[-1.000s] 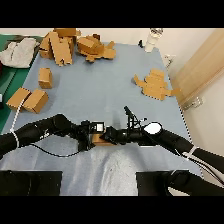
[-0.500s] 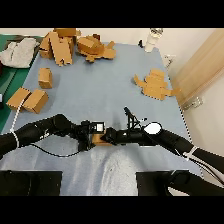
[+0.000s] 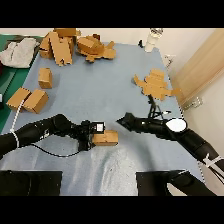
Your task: Fold the box.
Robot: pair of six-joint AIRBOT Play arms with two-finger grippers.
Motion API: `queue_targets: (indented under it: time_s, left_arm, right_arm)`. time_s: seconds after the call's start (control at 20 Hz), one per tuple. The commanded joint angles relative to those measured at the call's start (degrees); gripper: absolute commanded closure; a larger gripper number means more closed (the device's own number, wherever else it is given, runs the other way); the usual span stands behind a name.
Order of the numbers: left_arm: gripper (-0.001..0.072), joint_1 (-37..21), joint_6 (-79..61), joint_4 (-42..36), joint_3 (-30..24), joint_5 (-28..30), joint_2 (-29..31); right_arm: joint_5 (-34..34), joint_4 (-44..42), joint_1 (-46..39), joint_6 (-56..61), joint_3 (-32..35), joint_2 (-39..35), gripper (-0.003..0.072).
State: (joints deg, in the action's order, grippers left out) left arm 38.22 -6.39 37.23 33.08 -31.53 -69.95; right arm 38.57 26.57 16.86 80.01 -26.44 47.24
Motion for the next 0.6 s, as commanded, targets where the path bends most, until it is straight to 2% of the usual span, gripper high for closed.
queue_targets:
  time_s: [0.0, 0.3, 0.5, 0.55]
  left_arm:
    - [0.0189, 0.02, -0.04, -0.04, 0.07, 2.05, 0.0]
    - [0.019, 0.0, 0.59, -0.11, 0.07, 4.81, 0.02]
    - [0.019, -0.26, 18.32, 0.11, 0.09, 12.52, 1.6]
    - [0.019, -0.92, 21.29, 0.11, 0.09, 12.5, 2.82]
  right_arm:
    - [0.44, 4.87, -6.78, 2.36, -0.04, -1.53, 0.0686]
    - [0.11, 8.81, -7.74, 0.94, -0.04, -1.53, 0.0686]
    - [-2.84, 11.45, -7.98, 0.96, -0.04, -1.49, 0.0686]
    - [-3.78, 11.34, -8.74, 1.01, -0.04, -1.49, 0.0686]
